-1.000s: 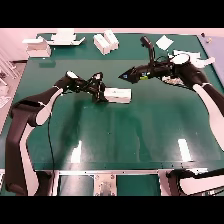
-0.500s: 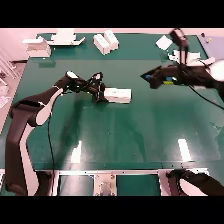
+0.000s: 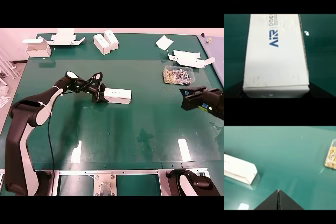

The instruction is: Fold the box and place the chain.

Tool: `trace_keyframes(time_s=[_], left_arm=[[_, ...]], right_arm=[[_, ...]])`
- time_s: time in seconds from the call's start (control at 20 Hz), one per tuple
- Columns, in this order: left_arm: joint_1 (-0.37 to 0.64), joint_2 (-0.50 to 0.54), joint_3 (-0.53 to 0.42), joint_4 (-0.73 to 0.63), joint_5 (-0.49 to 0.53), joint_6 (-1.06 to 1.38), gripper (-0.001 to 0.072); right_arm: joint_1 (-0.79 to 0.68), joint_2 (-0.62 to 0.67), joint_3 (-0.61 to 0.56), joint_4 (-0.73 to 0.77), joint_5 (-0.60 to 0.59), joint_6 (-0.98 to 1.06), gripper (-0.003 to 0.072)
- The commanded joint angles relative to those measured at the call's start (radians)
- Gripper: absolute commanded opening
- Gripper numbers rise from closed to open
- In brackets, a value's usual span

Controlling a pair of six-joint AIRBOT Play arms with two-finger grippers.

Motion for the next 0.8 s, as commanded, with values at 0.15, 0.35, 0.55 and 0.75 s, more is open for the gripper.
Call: trace_keyframes(time_s=[0.15, 0.35, 0.55, 0.75], left_arm=[[0.003, 0.028, 0.002, -0.06, 0.011, -0.065, 0.0019], [0.008, 0.098, 0.001, -0.045, 0.092, -0.161, 0.0015], [0.054, 0.175, 0.0, -0.031, 0.126, -0.248, 0.0014], [0.113, 0.248, -0.013, 0.012, 0.2, -0.365, 0.0014]], right_arm=[[-0.027, 0.04, -0.073, -0.014, -0.009, -0.005, 0.0002], [-0.027, 0.04, -0.073, -0.016, -0.008, -0.005, 0.0002], [-0.027, 0.04, -0.073, -0.016, -0.009, -0.005, 0.0002], [-0.027, 0.04, -0.073, -0.016, -0.009, -0.005, 0.0002]])
